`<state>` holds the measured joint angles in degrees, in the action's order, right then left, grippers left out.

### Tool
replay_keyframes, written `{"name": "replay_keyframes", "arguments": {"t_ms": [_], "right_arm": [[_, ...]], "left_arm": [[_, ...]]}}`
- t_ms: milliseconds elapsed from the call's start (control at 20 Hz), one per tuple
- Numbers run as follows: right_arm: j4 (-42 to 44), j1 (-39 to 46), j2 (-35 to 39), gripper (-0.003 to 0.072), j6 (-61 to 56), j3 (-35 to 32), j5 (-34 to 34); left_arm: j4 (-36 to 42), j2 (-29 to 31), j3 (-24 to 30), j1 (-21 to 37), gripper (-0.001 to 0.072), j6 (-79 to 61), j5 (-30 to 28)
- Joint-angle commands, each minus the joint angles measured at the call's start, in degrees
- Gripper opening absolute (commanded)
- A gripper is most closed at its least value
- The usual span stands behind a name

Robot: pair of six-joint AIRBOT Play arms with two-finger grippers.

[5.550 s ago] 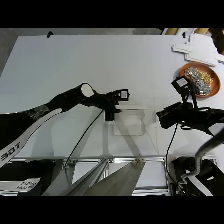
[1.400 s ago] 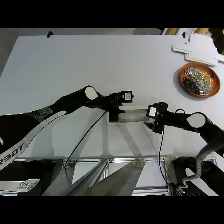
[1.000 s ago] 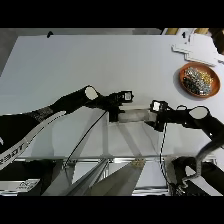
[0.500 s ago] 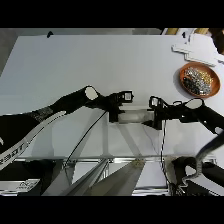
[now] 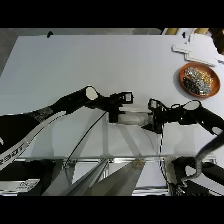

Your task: Fold the box and place the chain.

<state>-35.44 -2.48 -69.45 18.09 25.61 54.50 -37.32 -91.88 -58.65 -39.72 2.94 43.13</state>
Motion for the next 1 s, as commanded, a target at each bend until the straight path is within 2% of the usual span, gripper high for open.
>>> {"name": "replay_keyframes", "arguments": {"t_ms": [0, 200, 300, 450, 550, 600, 750, 950], "right_arm": [[1.9, -0.1, -0.4, 0.0629, 0.9, -0.2, -0.7], [1.9, -0.1, -2.8, 0.0627, 3.5, -0.2, -1.4], [1.9, -0.1, -2.8, 0.058, 3.9, -0.2, -1.6], [1.9, -0.1, -2.8, 0.0553, 5.4, -0.2, -1.6], [1.9, -0.1, -2.8, 0.049, 6.0, -0.2, -1.6], [1.9, -0.1, -2.8, 0.0419, 6.0, -0.2, -1.6], [1.8, -0.1, -2.8, 0.0331, 6.0, -0.2, -1.5], [1.8, -0.1, -2.6, 0.0337, 6.0, -0.2, -1.4]], "left_arm": [[0.0, 0.0, 0.0, 0.0, 0.0008, 0.0, -0.2], [0.0, 0.0, 0.0, 0.0, 0.0008, 0.0, -0.2], [0.0, 0.0, 0.0, 0.0, 0.0008, 0.0, -0.2], [0.0, 0.0, 0.0, 0.0, 0.0008, 0.0, -0.2], [0.0, 0.0, 0.0, 0.0, 0.0008, 0.0, -0.2], [0.0, 0.0, 0.0, 0.0, 0.0008, 0.0, -0.2], [0.0, 0.0, 0.0, 0.0, 0.0008, 0.0, -0.2], [0.0, 0.0, 0.0, 0.0, 0.0008, 0.0, -0.2]]}}
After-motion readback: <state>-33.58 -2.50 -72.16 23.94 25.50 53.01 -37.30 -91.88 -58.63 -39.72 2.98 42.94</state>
